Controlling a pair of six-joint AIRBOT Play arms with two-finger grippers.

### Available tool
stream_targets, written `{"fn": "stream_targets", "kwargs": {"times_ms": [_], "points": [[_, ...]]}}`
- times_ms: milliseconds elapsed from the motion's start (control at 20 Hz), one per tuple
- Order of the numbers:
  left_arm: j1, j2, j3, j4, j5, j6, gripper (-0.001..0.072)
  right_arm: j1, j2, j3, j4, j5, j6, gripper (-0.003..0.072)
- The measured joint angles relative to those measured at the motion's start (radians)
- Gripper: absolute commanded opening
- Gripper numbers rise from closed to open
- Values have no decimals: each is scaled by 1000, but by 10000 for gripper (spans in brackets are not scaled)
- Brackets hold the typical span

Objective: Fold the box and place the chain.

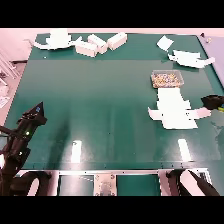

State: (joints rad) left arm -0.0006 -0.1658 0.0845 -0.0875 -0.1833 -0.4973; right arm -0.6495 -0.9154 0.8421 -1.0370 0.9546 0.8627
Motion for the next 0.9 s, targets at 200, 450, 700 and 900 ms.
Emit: {"fn": "stream_targets", "kwargs": {"times_ms": [200,450,700,900], "points": [[0,0,0,0,0,0,21,-136,-243,214,-80,172,0,295],[0,0,0,0,0,0,21,-274,-485,417,-133,324,-30,345],[0,0,0,0,-2,0,21,-306,-683,574,-110,475,-74,389],[0,0,0,0,-3,0,21,-311,-772,655,-59,566,-109,430]]}}
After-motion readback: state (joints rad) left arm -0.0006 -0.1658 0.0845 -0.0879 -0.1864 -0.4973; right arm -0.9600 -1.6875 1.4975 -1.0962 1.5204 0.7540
